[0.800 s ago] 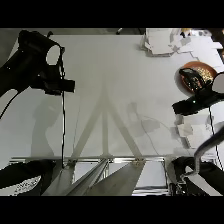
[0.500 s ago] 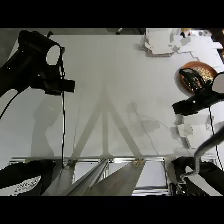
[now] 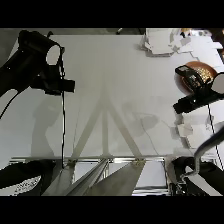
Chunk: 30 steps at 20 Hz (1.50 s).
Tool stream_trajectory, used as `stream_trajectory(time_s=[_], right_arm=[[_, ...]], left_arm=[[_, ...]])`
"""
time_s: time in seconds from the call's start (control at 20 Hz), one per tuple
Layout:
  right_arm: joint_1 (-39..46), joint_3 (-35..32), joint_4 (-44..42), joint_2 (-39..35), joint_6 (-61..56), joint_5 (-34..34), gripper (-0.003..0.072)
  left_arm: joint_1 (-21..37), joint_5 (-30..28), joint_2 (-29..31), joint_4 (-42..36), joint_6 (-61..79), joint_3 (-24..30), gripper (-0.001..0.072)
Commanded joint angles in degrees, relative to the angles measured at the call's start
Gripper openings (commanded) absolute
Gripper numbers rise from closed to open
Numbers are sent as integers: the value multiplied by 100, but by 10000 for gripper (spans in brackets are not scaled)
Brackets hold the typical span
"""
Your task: Fold the box and place the chain.
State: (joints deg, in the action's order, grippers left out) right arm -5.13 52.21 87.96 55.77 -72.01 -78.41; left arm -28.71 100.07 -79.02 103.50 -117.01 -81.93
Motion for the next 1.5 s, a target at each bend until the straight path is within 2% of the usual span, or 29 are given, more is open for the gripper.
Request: stream_trajectory(time_s=[0.0,0.15,0.25,0.35,0.45,0.55,0.6,0.75,0.9,1.0,1.1,1.2,1.25,1.35,1.45], right_arm=[[0,4,-105,-4,157,468,44],[2,4,-94,11,0,575,42],[125,4,1167,79,-1156,732,49],[752,4,1845,229,-1320,734,254],[1641,4,2061,446,-1099,752,344],[2658,4,2070,730,-680,702,493],[3042,4,2072,835,-496,691,527],[3829,4,2087,1029,31,756,529],[4155,4,2411,1373,72,743,529],[4203,4,2441,1663,72,778,507],[4203,4,2483,2026,-9,732,430],[4203,4,2809,2424,-459,713,420],[4203,4,2859,2592,-498,721,348],[4148,4,2776,2697,-505,758,19],[3895,7,2736,2577,-345,664,20]], left_arm=[[4,691,4,0,2,2,11],[4,691,4,2,2,2,11],[4,691,4,2,2,2,11],[4,691,4,2,2,2,11],[4,691,4,0,2,2,11],[4,691,4,2,2,2,11],[4,691,4,0,2,0,11],[4,691,4,2,2,2,11],[4,691,4,2,2,2,11],[4,691,4,0,2,2,11],[4,691,4,2,2,0,11],[4,691,4,2,2,0,11],[4,691,4,2,2,2,11],[4,688,4,2,2,0,11],[4,688,4,2,2,0,11]])
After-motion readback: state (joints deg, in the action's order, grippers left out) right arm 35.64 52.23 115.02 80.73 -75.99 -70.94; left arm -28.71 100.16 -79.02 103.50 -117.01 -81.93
